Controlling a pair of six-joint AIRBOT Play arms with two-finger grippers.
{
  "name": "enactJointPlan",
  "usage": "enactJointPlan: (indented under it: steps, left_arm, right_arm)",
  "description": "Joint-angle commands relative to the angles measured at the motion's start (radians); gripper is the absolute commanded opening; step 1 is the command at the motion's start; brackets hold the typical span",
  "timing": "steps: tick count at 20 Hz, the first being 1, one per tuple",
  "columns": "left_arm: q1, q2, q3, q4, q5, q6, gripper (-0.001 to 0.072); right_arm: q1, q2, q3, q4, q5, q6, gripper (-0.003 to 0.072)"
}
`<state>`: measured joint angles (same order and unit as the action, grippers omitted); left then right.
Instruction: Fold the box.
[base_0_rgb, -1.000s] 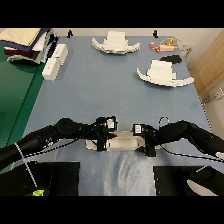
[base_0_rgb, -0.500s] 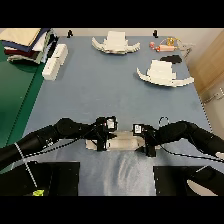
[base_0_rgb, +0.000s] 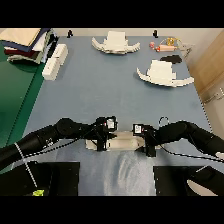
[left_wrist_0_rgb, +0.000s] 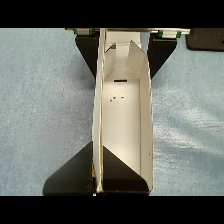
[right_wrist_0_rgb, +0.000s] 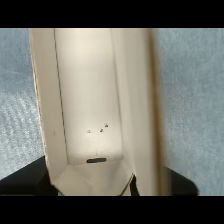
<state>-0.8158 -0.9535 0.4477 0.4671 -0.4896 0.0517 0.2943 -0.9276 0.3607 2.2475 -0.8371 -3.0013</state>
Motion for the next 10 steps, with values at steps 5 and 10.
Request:
enactJointPlan:
  steps: [5,10]
  left_arm:
    - [0.0,0.0,0.0,0.0,0.001,-0.002,0.0389]
    - [0.001,0.008,0.0,0.002,0.004,-0.024,0.0389]
  right_arm:
    - [0.001,0.0,-0.001,0.0,-0.001,0.0,0.0517]
    - [0.0,0.0,-0.001,0.001,-0.001,0.0,0.0516]
